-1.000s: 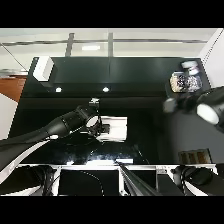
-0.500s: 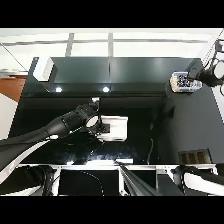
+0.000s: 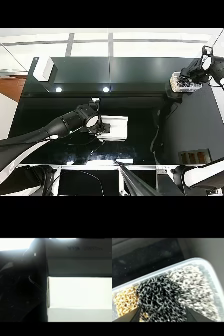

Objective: Fold the box and place the chain.

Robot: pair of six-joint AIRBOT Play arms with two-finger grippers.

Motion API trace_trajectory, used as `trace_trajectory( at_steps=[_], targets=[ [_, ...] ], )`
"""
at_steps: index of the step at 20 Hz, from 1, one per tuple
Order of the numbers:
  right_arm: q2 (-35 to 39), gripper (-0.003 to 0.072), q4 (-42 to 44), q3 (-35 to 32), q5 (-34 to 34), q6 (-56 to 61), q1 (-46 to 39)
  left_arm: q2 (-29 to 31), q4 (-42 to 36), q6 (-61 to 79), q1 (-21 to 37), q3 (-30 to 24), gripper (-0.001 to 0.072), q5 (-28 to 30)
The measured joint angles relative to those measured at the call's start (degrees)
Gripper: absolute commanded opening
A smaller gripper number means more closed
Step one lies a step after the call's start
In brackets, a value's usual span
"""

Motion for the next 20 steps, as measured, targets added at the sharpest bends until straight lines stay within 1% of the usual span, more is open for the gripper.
trace_trajectory(
  at_steps=[1, 2, 3, 4, 6, 7, 8, 10, 13, 14, 17, 20],
  targets=[
    [-0.7, 0.0514, 0.5, 0.3, -0.1, -0.2, 0.0, 0.0, 0.0, 0.0, 0.0, 0.0, 0.003, 0.0],
    [-1.3, 0.0472, 1.1, 0.5, -0.1, -0.2, 0.0, 0.0, 0.0, 0.0, 0.0, 0.0, 0.0031, 0.0],
    [-1.7, 0.046, 1.5, 0.6, -0.1, -0.2, -0.1, 0.0, 0.0, 0.0, 0.0, 0.0, 0.0031, 0.0],
    [-2.0, 0.037, 1.6, 0.7, -0.1, -0.3, -0.1, 0.0, 0.0, 0.0, 0.0, 0.0, 0.0031, 0.0],
    [-2.4, 0.036, 1.9, 0.8, 0.4, -0.4, -0.2, 0.0, 0.0, 0.0, 0.0, 0.0, 0.0031, 0.0],
    [-2.5, 0.0218, 2.1, 0.9, 0.6, -0.4, -0.2, 0.0, 0.0, 0.0, 0.0, 0.0, 0.0031, 0.0],
    [-2.6, 0.0041, 2.0, 0.9, 0.9, -0.6, -0.3, 0.0, 0.0, 0.0, 0.0, 0.0, 0.0031, 0.0],
    [-2.7, 0.0046, 2.1, 1.3, 2.1, -1.0, -0.5, 0.0, 0.0, 0.0, 0.0, 0.0, 0.0031, 0.0],
    [-1.8, 0.0045, 2.4, 2.3, 7.2, -2.8, -0.7, 0.0, 0.0, 0.2, 0.0, 0.0, 0.003, 0.0],
    [-0.9, 0.0045, 2.4, 2.7, 7.8, -3.9, -0.7, 0.0, 0.0, 0.2, 0.0, 0.0, 0.0031, 0.0],
    [3.3, 0.0045, 2.3, 3.1, 10.1, -7.6, -0.7, 0.0, 0.0, 0.1, 0.0, 0.0, 0.003, 0.0],
    [8.9, 0.0045, 2.5, 3.3, 10.9, -11.4, -0.8, 0.0, -0.1, 0.1, 0.0, 0.0, 0.0031, 0.0]
  ],
)
